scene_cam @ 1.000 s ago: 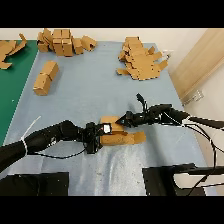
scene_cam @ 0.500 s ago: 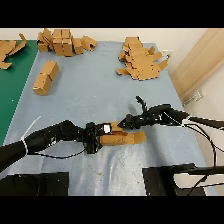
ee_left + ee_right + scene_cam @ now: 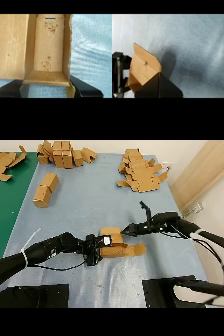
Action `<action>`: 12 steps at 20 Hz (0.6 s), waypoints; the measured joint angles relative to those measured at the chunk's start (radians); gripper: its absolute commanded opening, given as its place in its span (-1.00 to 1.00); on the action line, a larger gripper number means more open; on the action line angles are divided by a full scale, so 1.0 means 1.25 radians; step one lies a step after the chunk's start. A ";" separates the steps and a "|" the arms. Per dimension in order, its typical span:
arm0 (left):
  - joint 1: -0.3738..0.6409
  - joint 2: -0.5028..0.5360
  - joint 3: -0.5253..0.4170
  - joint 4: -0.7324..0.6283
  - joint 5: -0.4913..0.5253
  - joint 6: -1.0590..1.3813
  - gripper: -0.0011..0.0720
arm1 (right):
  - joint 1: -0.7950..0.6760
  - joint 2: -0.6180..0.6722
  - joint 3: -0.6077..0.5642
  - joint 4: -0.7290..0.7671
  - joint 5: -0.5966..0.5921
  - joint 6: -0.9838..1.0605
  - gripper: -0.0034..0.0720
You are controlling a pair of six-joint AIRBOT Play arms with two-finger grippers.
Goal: Fold the box.
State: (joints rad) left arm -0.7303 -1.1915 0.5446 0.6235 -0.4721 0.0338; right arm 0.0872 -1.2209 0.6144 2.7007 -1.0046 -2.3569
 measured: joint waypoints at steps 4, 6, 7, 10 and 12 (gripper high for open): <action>0.000 0.000 0.000 0.000 0.000 0.000 0.57 | 0.047 0.174 -0.022 -0.231 -0.020 0.130 -0.89; 0.000 0.000 0.000 0.000 0.000 0.000 0.57 | 0.103 0.249 -0.052 -0.350 -0.035 0.193 -0.19; 0.000 0.000 0.000 0.000 0.000 0.000 0.57 | 0.135 0.281 -0.070 -0.402 -0.043 0.215 0.44; 0.000 0.000 0.000 0.000 0.000 0.000 0.57 | 0.224 0.336 -0.107 -0.535 -0.049 0.222 0.50; 0.001 0.000 0.000 0.000 0.000 0.000 0.57 | 0.267 0.349 -0.118 -0.584 -0.020 0.181 0.50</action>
